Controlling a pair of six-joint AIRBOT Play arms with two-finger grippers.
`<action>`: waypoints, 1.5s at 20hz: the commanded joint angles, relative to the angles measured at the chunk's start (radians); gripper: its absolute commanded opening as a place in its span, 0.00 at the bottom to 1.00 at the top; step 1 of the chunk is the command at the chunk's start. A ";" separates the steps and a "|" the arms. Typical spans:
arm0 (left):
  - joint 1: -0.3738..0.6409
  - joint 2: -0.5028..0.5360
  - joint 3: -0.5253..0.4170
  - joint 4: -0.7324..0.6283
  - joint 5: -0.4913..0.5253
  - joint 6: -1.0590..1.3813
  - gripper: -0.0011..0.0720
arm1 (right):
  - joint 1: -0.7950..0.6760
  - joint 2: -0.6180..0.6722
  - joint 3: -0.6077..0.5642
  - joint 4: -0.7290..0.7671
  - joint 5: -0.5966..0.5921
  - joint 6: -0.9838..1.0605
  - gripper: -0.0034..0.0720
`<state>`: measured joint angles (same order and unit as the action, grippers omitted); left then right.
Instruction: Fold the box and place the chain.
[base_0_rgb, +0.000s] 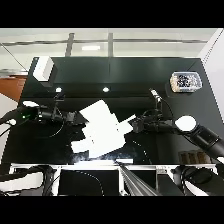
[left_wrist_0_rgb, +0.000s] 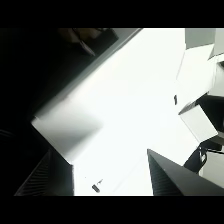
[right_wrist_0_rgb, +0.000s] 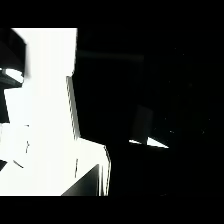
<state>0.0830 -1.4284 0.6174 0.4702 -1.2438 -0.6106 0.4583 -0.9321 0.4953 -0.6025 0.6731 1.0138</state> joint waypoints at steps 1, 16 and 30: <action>-0.034 -0.011 0.010 0.000 -0.049 0.051 0.98 | 0.001 0.001 0.000 0.000 0.000 0.000 0.11; -0.140 -0.127 0.010 -0.007 -0.111 0.270 0.47 | 0.001 0.001 0.000 0.000 -0.001 0.000 0.11; -0.170 -0.119 0.074 0.055 -0.152 0.264 0.05 | -0.193 0.020 0.089 -0.168 0.275 0.004 0.99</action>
<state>-0.0822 -1.5589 0.6605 0.5053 -1.3716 -0.3458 0.3637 -0.9237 0.5323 -0.6559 0.7742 1.0176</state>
